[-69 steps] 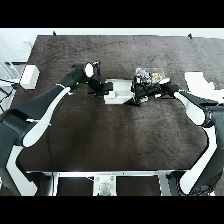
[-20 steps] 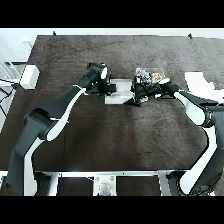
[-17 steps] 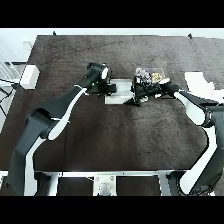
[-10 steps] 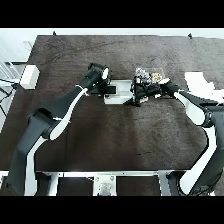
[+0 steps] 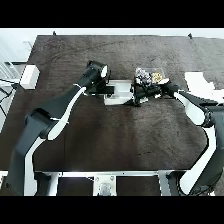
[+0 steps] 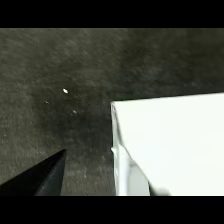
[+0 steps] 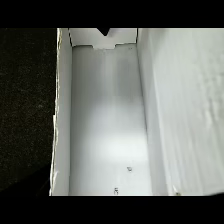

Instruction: Fold the box and place the chain.

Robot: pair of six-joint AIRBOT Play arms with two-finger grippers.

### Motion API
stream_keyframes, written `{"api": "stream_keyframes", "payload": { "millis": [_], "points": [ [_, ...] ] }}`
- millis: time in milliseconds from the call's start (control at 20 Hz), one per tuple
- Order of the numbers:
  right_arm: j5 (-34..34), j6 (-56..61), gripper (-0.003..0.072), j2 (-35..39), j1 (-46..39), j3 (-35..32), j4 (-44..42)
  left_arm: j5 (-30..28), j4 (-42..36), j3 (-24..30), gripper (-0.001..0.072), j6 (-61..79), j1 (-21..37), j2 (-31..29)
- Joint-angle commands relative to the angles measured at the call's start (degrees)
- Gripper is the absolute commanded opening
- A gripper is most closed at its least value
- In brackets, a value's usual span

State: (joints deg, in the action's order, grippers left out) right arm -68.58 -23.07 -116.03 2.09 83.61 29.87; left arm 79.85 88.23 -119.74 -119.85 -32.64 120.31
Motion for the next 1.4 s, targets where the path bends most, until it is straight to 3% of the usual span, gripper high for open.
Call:
{"api": "stream_keyframes", "payload": {
  "millis": [0, 200, 400, 450, 550, 650, 850, 1000, 1100, 1200, 1350],
  "points": [
    [0.13, 0.09, 0.0435, 0.04, -0.02, 0.04, -0.09, 0.37, -0.83, -0.04, 0.0552, 2.71, 0.13, -2.49],
    [0.15, 0.09, 0.0435, 0.04, -0.02, 0.02, -0.09, 0.63, -3.02, 0.22, 0.0553, 15.74, 0.24, -7.54],
    [0.15, 0.09, 0.0435, 0.04, -0.02, 0.02, -0.09, 1.66, 1.38, 0.39, 0.0552, 31.08, 2.1, -12.76],
    [0.15, 0.09, 0.0435, 0.04, -0.02, 0.02, -0.09, 1.99, -1.16, 0.61, 0.0553, 38.51, 3.5, -13.7],
    [0.15, 0.09, 0.0436, 0.04, -0.02, 0.02, -0.09, 3.63, -15.26, 2.27, 0.0719, 57.18, 7.76, -14.91],
    [0.15, 0.09, 0.0435, 0.04, -0.02, 0.02, -0.09, 4.85, -22.14, 4.2, 0.072, 72.89, 11.34, -14.91],
    [0.13, 0.09, 0.0435, 0.04, -0.02, 0.02, -0.09, 1.9, -24.35, 5.4, 0.072, 88.08, 14.6, -14.01],
    [0.13, 0.09, 0.0435, 0.04, -0.02, 0.02, -0.09, -0.07, -38.16, 10.29, 0.072, 104.5, 18.67, -12.7],
    [0.13, 0.09, 0.0435, 0.04, -0.02, 0.02, -0.09, -1.64, -42.97, 13.29, 0.072, 105.28, 19.74, -12.2],
    [0.13, 0.09, 0.0435, 0.04, -0.02, 0.02, -0.09, -3.63, -42.25, 13.73, 0.072, 104.76, 19.76, -12.02],
    [0.15, 0.09, 0.0435, 0.04, -0.02, 0.02, -0.11, -7.39, -45.38, 17.94, 0.072, 114.25, 20.13, -11.96]
  ]
}}
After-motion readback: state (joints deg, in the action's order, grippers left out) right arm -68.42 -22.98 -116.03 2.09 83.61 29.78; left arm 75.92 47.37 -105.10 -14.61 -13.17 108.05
